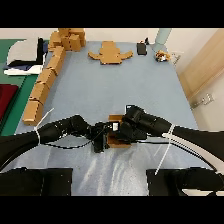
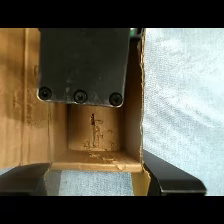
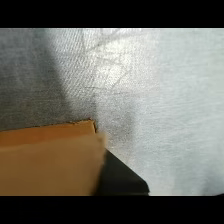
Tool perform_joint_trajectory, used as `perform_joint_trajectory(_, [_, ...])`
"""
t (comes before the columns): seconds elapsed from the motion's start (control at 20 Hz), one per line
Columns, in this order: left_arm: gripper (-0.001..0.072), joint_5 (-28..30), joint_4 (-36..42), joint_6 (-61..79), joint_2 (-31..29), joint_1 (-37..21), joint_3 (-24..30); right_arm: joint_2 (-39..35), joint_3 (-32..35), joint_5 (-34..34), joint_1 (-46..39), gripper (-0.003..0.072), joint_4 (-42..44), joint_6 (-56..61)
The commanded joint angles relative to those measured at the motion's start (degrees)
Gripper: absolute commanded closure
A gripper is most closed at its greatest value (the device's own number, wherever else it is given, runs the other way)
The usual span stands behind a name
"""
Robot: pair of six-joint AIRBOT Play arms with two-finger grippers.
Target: Fold the box.
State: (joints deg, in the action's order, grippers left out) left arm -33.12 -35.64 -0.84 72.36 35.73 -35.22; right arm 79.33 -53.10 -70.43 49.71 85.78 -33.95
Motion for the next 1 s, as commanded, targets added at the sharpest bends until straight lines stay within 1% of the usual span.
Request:
perform_joint_trajectory(0.0, [0.0256, 0.0, 0.0, -0.1, 0.0, 0.0, 0.0, 1.3, 0.1, 0.5, 0.0, 0.0682, 1.7, -1.6])
perform_joint_trajectory(0.1, [0.0256, 0.0, 0.0, -0.1, 0.0, 0.0, 0.0, 1.3, 0.1, 0.5, 0.0, 0.0682, 1.7, -1.7])
perform_joint_trajectory(0.15, [0.0256, 0.0, 0.0, -0.1, 0.0, 0.0, 0.0, 1.3, 0.1, 0.5, 0.0, 0.0647, 1.7, -1.7])
perform_joint_trajectory(0.2, [0.0256, 0.0, 0.0, -0.1, 0.0, 0.0, 0.0, 1.3, 0.1, 0.5, 0.0, 0.0490, 1.7, -1.7])
perform_joint_trajectory(0.25, [0.0256, 0.0, 0.0, -0.1, 0.0, 0.0, 0.0, 1.3, 0.1, 0.5, 0.0, 0.0433, 1.7, -1.7])
perform_joint_trajectory(0.3, [0.0255, 0.0, 0.0, -0.1, 0.0, 0.0, 0.0, 1.3, 0.1, 0.5, 0.0, 0.0431, 1.7, -2.0])
perform_joint_trajectory(0.35, [0.0256, 0.0, 0.0, -0.1, 0.0, 0.0, 0.0, 1.3, 0.1, 0.5, 0.0, 0.0374, 1.7, -2.1])
perform_joint_trajectory(0.45, [0.0256, 0.0, 0.0, -0.1, 0.0, 0.0, 0.0, 1.1, 0.1, 0.6, 0.0, 0.0363, 1.9, -2.1])
perform_joint_trajectory(0.65, [0.0256, 0.0, 0.0, -0.1, 0.0, 0.0, 0.0, -0.5, 0.1, 1.2, 0.0, 0.0370, 2.1, -2.1])
perform_joint_trajectory(0.7, [0.0256, 0.0, 0.0, -0.1, 0.0, 0.0, 0.0, -0.6, 0.1, 1.2, 0.0, 0.0479, 2.1, -2.1])
perform_joint_trajectory(0.75, [0.0256, 0.0, 0.0, -0.1, 0.0, 0.0, 0.0, -0.7, 0.1, 1.2, 0.0, 0.0605, 2.1, -2.1])
perform_joint_trajectory(0.8, [0.0255, 0.0, 0.0, -0.1, 0.0, 0.0, 0.0, -0.7, 0.1, 1.2, 0.0, 0.0659, 2.2, -2.3])
perform_joint_trajectory(0.85, [0.0256, 0.0, 0.0, -0.1, 0.0, 0.0, 0.0, -0.7, 0.1, 1.2, 0.0, 0.0682, 2.3, -2.8])
perform_joint_trajectory(0.95, [0.0256, 0.0, 0.0, -0.1, 0.0, 0.0, 0.0, -0.7, 0.1, 1.3, 0.0, 0.0682, 2.7, -3.2])
